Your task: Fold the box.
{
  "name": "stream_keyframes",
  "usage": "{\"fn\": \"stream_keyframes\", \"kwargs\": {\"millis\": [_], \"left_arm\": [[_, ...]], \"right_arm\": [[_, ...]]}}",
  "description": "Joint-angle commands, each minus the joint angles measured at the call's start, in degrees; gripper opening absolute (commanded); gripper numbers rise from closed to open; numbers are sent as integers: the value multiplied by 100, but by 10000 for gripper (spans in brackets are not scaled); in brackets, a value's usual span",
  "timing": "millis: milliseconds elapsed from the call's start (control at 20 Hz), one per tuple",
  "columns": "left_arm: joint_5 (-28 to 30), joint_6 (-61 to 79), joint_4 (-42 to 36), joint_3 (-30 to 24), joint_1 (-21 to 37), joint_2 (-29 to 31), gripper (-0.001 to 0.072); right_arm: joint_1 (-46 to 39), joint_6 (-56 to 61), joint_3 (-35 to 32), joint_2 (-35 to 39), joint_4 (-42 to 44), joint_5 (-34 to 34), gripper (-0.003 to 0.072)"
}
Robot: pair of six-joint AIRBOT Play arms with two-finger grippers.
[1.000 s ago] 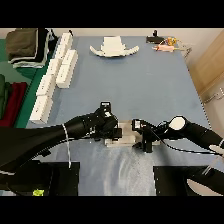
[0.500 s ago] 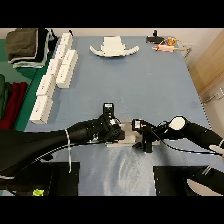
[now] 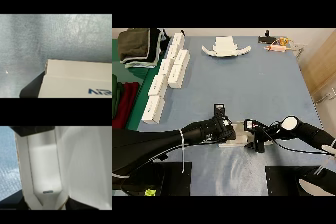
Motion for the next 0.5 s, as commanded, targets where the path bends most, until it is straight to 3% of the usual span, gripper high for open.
{"fn": "stream_keyframes", "kwargs": {"millis": [0, 50, 100, 150, 200, 450], "left_arm": [[-131, -142, 24, 28, -2, -9, 17], [-144, -140, 24, 52, -2, -9, 20], [-173, -120, 24, 87, -2, -9, 213], [-223, -153, 24, 122, 0, -9, 479], [-321, -164, 35, 155, 2, -9, 527], [-459, -166, 111, 168, 2, -11, 516]], "right_arm": [[-2, 13, 4, 2, 9, 2, 512], [-2, 13, 4, 2, 9, 2, 512], [-2, 13, 4, 2, 9, 0, 512], [-2, 13, 4, 2, 9, 2, 512], [-2, 13, 4, 2, 9, 0, 512], [-2, 13, 4, 2, 9, 2, 512]]}}
